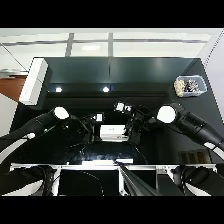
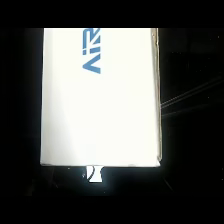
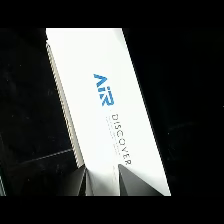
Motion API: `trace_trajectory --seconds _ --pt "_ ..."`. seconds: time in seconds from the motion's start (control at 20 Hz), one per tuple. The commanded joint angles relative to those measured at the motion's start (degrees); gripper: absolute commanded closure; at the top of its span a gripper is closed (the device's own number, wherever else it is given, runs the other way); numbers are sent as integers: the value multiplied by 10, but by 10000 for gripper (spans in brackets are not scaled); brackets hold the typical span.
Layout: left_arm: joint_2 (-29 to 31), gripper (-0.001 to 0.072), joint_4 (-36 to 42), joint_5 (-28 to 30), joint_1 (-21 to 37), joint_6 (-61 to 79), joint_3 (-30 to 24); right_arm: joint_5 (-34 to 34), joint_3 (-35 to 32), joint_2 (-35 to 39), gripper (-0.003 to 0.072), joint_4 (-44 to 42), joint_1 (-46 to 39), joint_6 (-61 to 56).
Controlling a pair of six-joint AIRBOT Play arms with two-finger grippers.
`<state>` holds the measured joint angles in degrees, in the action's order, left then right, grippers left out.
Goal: Fold the box and place the chain.
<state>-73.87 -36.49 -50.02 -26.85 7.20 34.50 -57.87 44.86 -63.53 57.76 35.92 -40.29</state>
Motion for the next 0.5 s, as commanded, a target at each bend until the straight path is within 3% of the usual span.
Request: trace_trajectory --seconds 0.0,0.1,0.45 --pt "0 171 -1 1 0 0 0 1 0 0 452 -1 0 0" --pt "0 171 -1 1 0 0 0 1 0 0 412 -1 0 0" --pt "0 171 -1 1 0 0 0 1 0 -13 404 -3 2 0"
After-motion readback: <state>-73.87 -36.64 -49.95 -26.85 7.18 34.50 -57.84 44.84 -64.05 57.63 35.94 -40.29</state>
